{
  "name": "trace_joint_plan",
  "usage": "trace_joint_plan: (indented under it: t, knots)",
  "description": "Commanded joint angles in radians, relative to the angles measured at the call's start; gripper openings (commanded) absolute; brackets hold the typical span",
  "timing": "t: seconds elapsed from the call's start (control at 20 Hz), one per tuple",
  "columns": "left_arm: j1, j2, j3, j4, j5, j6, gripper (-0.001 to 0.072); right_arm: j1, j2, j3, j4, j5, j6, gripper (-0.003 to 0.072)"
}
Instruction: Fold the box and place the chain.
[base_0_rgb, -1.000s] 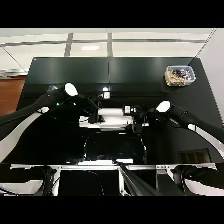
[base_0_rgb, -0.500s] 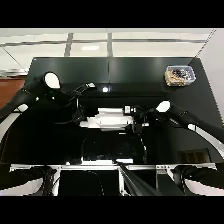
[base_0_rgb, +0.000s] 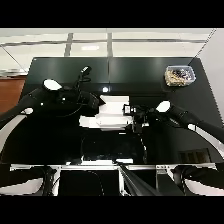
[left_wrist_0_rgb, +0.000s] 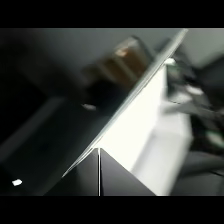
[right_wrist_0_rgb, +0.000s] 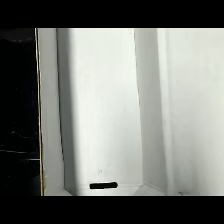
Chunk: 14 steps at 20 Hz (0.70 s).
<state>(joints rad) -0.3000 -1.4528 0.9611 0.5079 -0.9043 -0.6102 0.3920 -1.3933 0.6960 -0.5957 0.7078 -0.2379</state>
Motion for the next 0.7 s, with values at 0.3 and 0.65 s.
trace_joint_plan:
  t: [0.3, 0.65]
  knots:
    - [-0.012, -0.121, 0.020, 0.113, -0.071, -0.029, 0.0028, 0.001, -0.001, 0.000, 0.002, -0.013, 0.011, 0.0160]
    - [0.032, 0.100, 0.122, 0.294, -0.136, -0.158, 0.0026, 0.001, -0.001, 0.000, 0.002, -0.013, 0.012, 0.0160]
